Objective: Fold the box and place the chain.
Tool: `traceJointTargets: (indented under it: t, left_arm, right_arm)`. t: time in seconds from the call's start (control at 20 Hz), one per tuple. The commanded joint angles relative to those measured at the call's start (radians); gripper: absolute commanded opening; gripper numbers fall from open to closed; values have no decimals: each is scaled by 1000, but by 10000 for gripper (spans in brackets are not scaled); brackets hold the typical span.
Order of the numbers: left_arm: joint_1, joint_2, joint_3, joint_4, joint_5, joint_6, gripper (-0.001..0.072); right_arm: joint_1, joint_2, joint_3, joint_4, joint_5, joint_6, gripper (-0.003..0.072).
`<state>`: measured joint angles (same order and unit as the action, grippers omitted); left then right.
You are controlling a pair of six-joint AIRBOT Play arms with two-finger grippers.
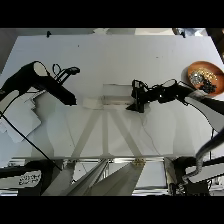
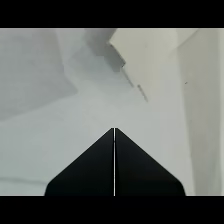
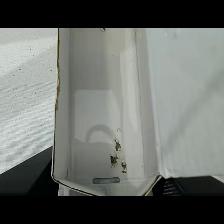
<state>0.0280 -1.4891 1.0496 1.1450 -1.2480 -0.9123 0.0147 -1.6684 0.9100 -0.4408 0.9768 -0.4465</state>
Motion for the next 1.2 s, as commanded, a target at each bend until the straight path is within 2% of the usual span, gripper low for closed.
traceJointTargets:
  t: [0.0,0.5,0.95,1.15]
  left_arm:
    - [-5,1,-42,-113,45,-30,9]
    - [-31,-13,-42,-178,75,-14,11]
    - [-1,2,-42,-133,25,15,10]
    - [33,33,-42,-60,20,13,10]
  right_arm:
    - [1,0,0,0,0,0,503]
    - [1,0,0,0,0,0,503]
    - [1,0,0,0,0,0,503]
    - [1,0,0,0,0,0,503]
